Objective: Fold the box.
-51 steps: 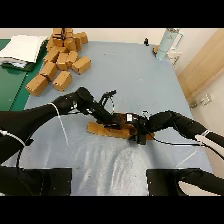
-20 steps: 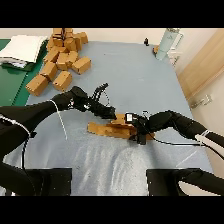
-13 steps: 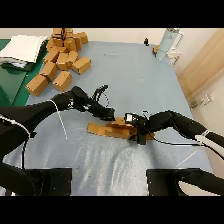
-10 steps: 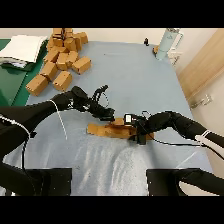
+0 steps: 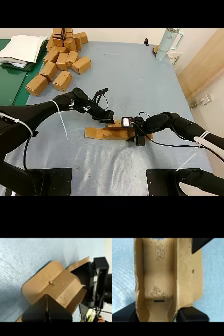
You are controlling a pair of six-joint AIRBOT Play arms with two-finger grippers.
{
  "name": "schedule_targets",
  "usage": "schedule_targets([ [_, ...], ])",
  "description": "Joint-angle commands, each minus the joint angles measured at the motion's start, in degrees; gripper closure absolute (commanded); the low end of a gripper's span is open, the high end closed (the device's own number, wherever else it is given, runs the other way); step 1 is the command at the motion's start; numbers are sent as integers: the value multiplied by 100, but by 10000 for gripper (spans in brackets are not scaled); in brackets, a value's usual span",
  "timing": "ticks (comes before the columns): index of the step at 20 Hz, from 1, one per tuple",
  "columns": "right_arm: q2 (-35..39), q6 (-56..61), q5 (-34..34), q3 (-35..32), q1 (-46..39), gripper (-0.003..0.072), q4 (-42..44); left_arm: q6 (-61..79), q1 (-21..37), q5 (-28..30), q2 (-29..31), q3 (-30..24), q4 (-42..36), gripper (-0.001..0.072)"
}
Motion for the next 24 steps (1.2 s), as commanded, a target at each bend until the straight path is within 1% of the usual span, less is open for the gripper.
schedule_targets([
  [1,-4,2,-2,-2,15,168,-15,-52,2,-72,-72,-13,26,699],
  [9,-4,2,7,-2,15,168,-2,-44,17,-46,-70,-13,31,699],
  [12,-4,2,4,-2,15,168,-2,90,214,-55,24,0,24,700],
  [16,-4,2,2,-2,15,168,-4,671,892,-79,667,-26,72,701],
  [18,-4,2,2,-2,15,168,-4,1209,1038,-144,1071,-109,332,702],
  [20,-4,2,2,-2,15,168,-4,1902,1001,-186,1552,-356,675,703],
  [21,-4,2,4,-2,15,168,-4,2100,953,-92,1794,-540,813,704],
  [24,-4,2,-2,-2,15,168,-7,2616,599,422,2472,-1178,1093,703],
])
